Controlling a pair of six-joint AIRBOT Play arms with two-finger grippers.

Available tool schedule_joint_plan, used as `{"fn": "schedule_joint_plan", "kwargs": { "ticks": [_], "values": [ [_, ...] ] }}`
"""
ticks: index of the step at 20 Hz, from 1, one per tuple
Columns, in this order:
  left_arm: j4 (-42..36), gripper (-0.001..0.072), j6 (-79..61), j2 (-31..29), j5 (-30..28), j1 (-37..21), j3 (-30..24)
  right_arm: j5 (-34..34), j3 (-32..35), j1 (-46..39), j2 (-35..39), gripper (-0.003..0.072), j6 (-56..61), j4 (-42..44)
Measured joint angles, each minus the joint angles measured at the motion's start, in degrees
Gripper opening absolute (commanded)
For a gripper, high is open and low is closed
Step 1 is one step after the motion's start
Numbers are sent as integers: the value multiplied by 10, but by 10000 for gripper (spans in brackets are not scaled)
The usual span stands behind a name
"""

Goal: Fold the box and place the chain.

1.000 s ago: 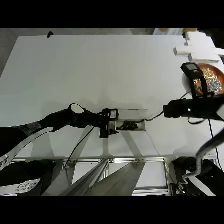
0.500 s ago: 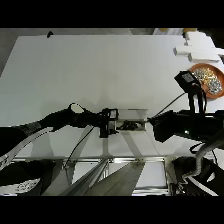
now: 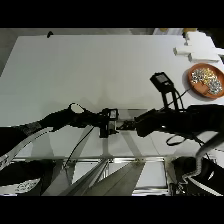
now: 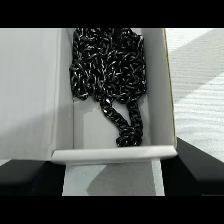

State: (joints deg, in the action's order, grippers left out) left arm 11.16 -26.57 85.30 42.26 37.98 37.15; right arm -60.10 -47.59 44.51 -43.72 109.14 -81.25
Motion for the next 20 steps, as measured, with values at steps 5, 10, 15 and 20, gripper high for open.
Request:
{"fn": "schedule_joint_plan", "kwargs": {
  "ticks": [5, 10, 15, 20],
  "values": [
    [0, 220, 0, 0, 0, 0, 0, 4, 0, 1, -102, 224, 2, -15],
    [0, 220, 0, 0, 0, 0, 0, -6, -8, 1, -132, 223, 8, -38],
    [0, 220, 0, 0, 0, 0, 0, -50, -48, -28, -87, 220, 0, -85],
    [0, 220, 0, 0, 0, 0, 0, -120, -63, -127, -47, 220, -42, -117]
  ]
}}
